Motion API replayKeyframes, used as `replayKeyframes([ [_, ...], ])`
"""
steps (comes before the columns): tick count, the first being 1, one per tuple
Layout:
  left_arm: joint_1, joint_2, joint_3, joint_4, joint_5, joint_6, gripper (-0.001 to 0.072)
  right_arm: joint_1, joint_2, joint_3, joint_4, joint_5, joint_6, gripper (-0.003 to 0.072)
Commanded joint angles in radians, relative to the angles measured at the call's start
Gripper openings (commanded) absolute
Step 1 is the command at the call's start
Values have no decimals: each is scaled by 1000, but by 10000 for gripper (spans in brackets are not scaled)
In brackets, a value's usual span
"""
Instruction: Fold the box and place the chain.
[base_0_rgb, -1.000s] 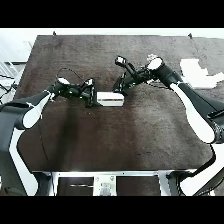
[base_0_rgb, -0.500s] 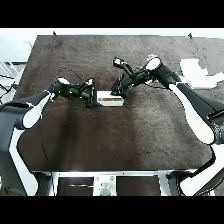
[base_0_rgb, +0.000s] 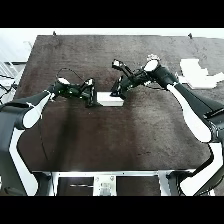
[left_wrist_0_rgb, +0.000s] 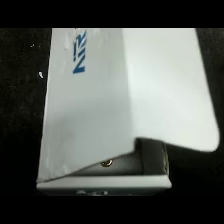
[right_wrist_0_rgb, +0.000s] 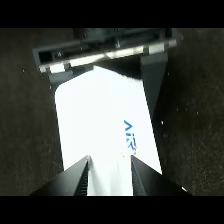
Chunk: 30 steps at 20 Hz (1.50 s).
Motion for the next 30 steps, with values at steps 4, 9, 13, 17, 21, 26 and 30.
replayKeyframes([
  [4, 0, 1, 0, 0, 0, 0, 355, 4, 4, 0, -13, -26, 19, 329],
  [9, 0, 1, 0, 0, 0, 0, 355, 5, 21, -1, -13, -26, 23, 321],
  [13, 0, 1, 0, 0, 0, 0, 355, 10, 21, -41, -11, -80, 24, 320],
  [17, 0, 1, 0, 0, 0, 0, 355, 16, 22, -70, 4, -140, 15, 311],
  [21, 0, 1, 0, 0, 0, 0, 355, 27, 35, -70, 4, -142, 12, 301],
  [26, 0, 1, 0, 0, 0, 0, 355, 30, 36, -97, 5, -120, 12, 281],
  [30, 0, 1, 0, 0, 0, 0, 355, 30, 36, -132, 5, -140, 2, 281],
])
